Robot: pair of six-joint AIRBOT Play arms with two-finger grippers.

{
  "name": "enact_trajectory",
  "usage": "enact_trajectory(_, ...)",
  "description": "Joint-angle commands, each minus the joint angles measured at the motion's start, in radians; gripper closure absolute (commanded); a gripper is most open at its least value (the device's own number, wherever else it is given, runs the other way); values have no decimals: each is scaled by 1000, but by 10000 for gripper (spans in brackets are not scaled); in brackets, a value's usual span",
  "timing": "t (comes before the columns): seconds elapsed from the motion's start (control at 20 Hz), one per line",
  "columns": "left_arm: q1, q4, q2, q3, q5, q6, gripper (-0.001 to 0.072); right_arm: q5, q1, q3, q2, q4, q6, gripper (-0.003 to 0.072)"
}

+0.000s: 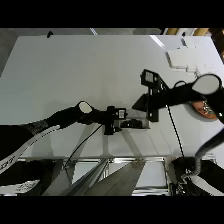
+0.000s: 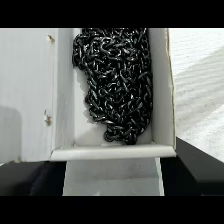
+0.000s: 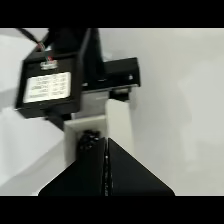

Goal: Fold the box and place the chain.

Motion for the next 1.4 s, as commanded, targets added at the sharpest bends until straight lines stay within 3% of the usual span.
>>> enact_trajectory(0.0, 0, 0, 0, 0, 0, 0, 491, -45, 1, 80, -150, -86, 2, 667)
enact_trajectory(0.1, 0, 0, 0, 0, 0, 0, 491, -34, 8, 78, -206, -172, 3, 667)
enact_trajectory(0.25, 0, 0, 0, 0, 0, 0, 491, 6, 66, 59, -190, -286, 2, 666)
enact_trajectory(0.55, 0, 0, 0, 0, 1, 0, 491, -24, 121, -74, -50, -267, -10, 663)
enact_trajectory(0.75, 0, 0, 1, 0, 0, 0, 491, -58, 161, -186, 23, -267, -40, 617)
enact_trajectory(0.9, 0, 0, 0, 0, 0, 0, 491, -78, 168, -195, 31, -266, -39, 525)
enact_trajectory(1.1, 0, 0, 1, 0, 0, 0, 491, -77, 168, -195, 35, -265, -38, 522)
enact_trajectory(1.35, 0, 0, 0, 0, 0, 0, 491, -101, 168, -202, 77, -283, -39, 450)
